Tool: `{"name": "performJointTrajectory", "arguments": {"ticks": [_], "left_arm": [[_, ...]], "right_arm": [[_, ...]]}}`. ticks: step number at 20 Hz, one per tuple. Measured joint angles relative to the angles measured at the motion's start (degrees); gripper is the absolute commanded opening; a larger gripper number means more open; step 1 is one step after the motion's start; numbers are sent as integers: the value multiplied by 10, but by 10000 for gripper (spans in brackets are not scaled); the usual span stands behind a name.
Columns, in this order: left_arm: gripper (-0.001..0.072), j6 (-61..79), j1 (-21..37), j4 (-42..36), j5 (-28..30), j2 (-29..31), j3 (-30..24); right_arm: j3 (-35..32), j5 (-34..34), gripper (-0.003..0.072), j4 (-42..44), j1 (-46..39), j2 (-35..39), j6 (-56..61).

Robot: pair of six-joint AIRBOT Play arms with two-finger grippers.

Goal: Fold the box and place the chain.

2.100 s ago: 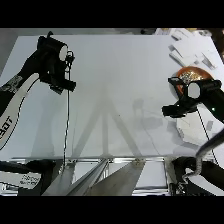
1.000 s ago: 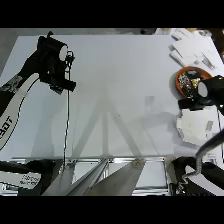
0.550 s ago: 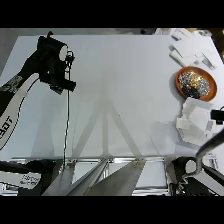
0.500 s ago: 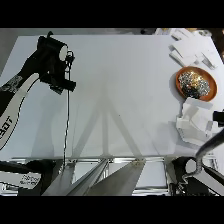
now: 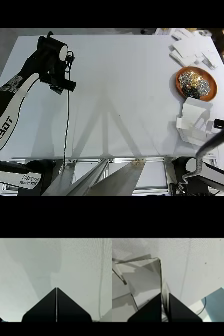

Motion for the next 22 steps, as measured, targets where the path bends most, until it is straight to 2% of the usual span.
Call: {"name": "performJointTrajectory", "arguments": {"ticks": [3, 5, 8, 12, 17, 22], "left_arm": [[13, 0, 0, 0, 0, 0, 0], [13, 0, 0, 0, 0, 0, 0], [13, 0, 0, 0, 0, 0, 0], [13, 0, 0, 0, 0, 0, 0], [13, 0, 0, 0, 0, 0, 0], [13, 0, 0, 0, 0, 0, 0]], "right_arm": [[0, -9, 18, 14, 26, -12, -2], [0, -11, 18, 26, 72, 7, -12], [0, -12, 18, 52, 155, 59, -29], [-12, -44, 18, 162, 259, 156, -42], [-76, -111, 18, 296, 389, 271, -41], [-142, -153, 18, 341, 511, 321, -2]]}}
